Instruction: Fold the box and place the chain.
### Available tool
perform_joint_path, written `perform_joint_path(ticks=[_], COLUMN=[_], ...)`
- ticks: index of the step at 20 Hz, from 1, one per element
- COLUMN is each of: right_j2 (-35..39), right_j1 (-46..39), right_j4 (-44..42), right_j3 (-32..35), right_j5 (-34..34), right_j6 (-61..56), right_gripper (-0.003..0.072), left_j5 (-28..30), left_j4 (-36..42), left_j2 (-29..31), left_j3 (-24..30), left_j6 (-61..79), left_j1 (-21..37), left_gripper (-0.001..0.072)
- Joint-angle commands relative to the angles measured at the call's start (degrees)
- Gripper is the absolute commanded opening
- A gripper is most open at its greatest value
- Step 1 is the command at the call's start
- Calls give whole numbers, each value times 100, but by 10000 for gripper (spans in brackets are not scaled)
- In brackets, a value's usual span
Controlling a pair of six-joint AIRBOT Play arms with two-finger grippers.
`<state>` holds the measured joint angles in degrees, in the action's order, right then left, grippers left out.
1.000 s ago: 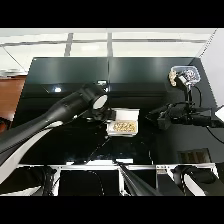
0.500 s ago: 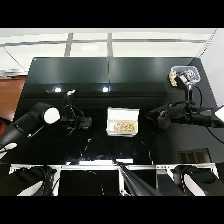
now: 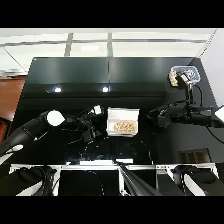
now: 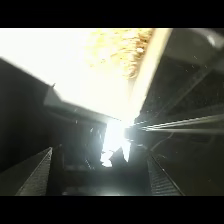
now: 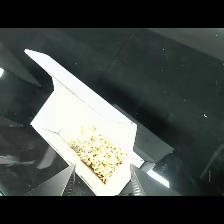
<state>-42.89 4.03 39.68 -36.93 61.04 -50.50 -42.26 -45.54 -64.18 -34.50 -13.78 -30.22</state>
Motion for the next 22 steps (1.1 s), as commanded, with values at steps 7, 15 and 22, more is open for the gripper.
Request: perform_joint_path(ticks=[7,15,22], right_j2=[0,0,0], right_j1=[2,2,2], right_j4=[-24,-26,-24], right_j3=[-7,-7,-7], right_j5=[4,7,2], right_j6=[-199,-247,-247], right_gripper=[394,394,394], left_j5=[-785,-579,-533], left_j4=[1888,1943,1888], left_j2=[-1121,-1329,-1528], left_j3=[-192,-345,-590], left_j6=[3383,3329,3263], left_j1=[684,535,313], left_gripper=[713,713,713])
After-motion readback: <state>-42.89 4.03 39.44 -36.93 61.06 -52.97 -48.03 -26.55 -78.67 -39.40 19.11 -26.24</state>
